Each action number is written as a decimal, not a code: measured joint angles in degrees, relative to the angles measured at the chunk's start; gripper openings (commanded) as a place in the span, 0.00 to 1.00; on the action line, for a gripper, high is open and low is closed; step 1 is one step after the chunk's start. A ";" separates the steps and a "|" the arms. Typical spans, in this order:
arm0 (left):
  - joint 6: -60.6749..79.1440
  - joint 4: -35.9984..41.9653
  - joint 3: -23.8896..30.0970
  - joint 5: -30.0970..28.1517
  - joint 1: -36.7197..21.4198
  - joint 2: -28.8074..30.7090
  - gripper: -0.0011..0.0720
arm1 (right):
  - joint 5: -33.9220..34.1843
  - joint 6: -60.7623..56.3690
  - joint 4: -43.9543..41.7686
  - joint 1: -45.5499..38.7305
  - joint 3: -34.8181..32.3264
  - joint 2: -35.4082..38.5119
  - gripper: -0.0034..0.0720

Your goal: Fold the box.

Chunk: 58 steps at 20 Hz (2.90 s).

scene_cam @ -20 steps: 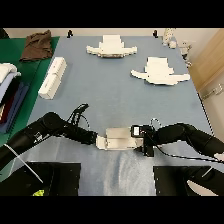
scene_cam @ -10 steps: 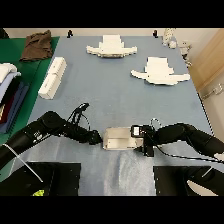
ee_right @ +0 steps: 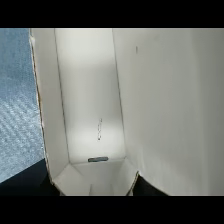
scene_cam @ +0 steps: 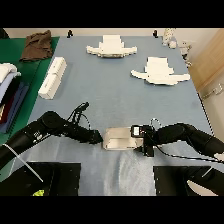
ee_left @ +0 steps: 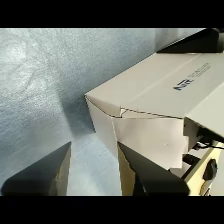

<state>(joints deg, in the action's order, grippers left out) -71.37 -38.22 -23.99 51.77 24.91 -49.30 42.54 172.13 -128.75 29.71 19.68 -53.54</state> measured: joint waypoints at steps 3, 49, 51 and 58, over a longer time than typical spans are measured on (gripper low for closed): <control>0.00 0.92 0.00 -0.22 0.00 0.00 0.62 | 0.00 0.00 0.00 0.00 0.00 0.00 0.73; -65.68 -42.23 -23.89 1.88 32.65 -20.92 0.56 | -0.02 0.00 -0.02 0.00 0.00 0.00 0.73; -66.60 -42.62 -24.22 1.68 32.65 -21.70 0.56 | -0.02 -0.02 0.00 0.00 0.00 0.00 0.73; -69.70 -44.00 -24.65 1.31 33.57 -23.15 0.41 | 0.00 0.00 -0.02 0.00 0.02 0.00 0.73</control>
<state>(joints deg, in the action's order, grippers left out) -141.08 -82.21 -48.64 53.08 58.48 -72.44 42.54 172.13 -128.77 29.71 19.70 -53.54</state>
